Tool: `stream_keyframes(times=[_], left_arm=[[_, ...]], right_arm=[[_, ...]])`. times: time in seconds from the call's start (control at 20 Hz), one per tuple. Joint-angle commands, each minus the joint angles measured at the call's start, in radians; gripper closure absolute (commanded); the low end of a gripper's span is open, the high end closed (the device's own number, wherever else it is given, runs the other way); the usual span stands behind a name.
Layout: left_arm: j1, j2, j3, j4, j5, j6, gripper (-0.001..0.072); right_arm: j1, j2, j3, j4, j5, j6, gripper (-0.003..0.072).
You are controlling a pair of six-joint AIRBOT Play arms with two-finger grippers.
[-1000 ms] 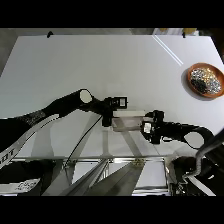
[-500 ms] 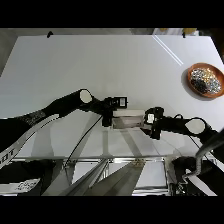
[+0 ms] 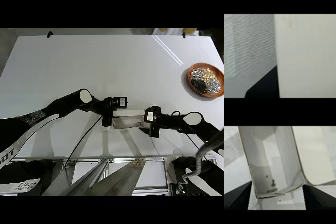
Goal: Fold the box and place the chain.
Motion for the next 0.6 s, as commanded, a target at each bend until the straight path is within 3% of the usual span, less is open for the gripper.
stream_keyframes(times=[0.0,0.55], left_arm=[[0.0,0.0,0.001,0.0,0.0,0.0,0.0698],[0.0,0.0,0.001,0.0,0.0,0.001,0.0698]], right_arm=[[-0.002,-0.059,0.001,0.048,0.018,-0.099,0.0002],[0.0,-0.146,0.001,0.05,0.043,-0.126,0.0048]])
